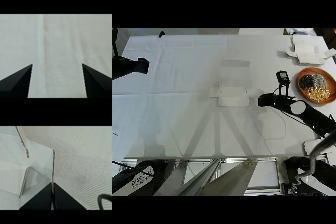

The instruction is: Fold the box and place the chain.

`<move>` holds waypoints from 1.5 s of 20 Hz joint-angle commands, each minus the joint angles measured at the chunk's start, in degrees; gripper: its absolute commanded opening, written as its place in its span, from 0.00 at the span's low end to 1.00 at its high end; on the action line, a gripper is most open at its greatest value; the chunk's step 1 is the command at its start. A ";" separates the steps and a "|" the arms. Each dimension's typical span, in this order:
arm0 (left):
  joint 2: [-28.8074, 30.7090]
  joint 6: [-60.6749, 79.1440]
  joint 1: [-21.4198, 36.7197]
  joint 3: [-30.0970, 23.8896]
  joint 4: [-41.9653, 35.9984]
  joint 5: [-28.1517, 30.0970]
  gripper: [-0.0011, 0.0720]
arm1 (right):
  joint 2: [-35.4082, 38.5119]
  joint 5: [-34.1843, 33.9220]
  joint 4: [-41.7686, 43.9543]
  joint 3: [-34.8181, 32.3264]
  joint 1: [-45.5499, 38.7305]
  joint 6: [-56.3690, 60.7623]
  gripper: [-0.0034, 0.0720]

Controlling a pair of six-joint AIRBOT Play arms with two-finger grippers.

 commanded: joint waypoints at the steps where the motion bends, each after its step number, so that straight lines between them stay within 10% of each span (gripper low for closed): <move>1: 0.04 0.02 -0.02 0.04 0.02 0.02 0.97 | -0.02 -0.02 -0.07 0.00 0.07 0.13 0.06; 22: -1.92 11.34 -6.49 0.66 -7.85 -0.85 0.96 | -0.02 -0.02 -0.07 0.00 0.07 0.13 0.06; 26: -13.35 12.20 -12.28 12.26 -9.01 -13.68 0.96 | -0.02 -0.04 -0.07 0.00 0.07 0.13 0.06; 30: -27.17 23.65 -14.34 28.00 -26.29 -29.55 0.97 | -0.02 -0.04 -0.07 0.00 0.07 0.13 0.06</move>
